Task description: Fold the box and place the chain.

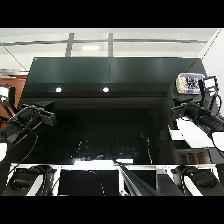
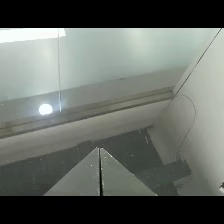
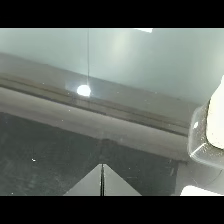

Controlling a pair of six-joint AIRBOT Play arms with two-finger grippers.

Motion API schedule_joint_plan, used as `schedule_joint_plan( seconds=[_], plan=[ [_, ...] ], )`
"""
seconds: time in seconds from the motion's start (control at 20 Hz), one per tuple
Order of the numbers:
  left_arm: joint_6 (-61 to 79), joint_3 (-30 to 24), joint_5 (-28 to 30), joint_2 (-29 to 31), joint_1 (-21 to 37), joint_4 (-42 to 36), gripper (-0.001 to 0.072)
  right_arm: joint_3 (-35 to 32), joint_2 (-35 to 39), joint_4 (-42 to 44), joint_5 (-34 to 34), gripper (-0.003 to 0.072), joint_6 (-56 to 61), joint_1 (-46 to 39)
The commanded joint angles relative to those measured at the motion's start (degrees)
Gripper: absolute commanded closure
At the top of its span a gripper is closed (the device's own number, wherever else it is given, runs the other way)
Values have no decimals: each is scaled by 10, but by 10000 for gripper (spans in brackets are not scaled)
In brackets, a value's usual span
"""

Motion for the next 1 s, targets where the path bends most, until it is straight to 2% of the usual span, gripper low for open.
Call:
schedule_joint_plan(
  seconds=[0.0,0.35,0.65,0.75,0.8,0.95],
  plan=[
    [0,0,0,1,0,0,681,0,0,0,0,671,0,0],
    [0,0,2,1,0,0,681,0,0,0,0,671,0,0],
    [0,0,90,1,0,0,681,0,0,7,-7,671,1,0],
    [0,0,128,1,0,0,681,0,0,20,-56,671,1,0],
    [0,0,157,1,0,-1,681,0,0,22,-108,671,3,0],
    [0,0,250,1,0,-46,681,0,-1,104,-243,671,2,0]
  ],
)
